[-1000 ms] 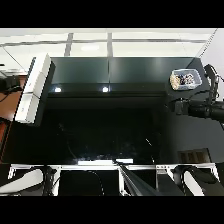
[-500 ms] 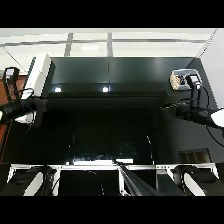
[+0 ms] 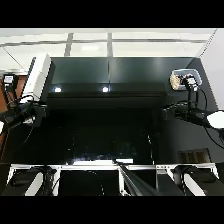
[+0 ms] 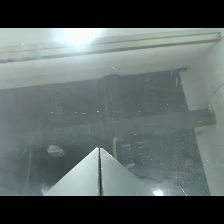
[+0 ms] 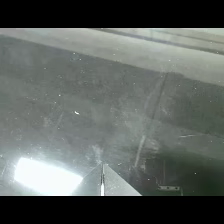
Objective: Fold the box and place the chain.
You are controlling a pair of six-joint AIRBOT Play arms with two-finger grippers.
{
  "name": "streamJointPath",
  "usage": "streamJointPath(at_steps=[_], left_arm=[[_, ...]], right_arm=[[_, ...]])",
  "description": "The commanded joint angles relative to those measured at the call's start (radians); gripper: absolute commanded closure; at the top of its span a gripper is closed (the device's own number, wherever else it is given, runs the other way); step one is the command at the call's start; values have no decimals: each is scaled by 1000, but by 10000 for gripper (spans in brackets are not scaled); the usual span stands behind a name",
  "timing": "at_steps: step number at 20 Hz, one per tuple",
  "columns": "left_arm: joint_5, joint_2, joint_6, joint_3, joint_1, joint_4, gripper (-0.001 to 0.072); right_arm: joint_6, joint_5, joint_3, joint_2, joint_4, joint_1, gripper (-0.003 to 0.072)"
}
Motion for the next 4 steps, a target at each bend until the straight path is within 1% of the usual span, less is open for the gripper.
streamJointPath(at_steps=[1,4], left_arm=[[2,3,0,-2,-1,2,686],[2,3,0,-2,-1,2,686]], right_arm=[[0,-3,0,-1,-2,1,672],[0,-3,0,-1,-2,1,672]])
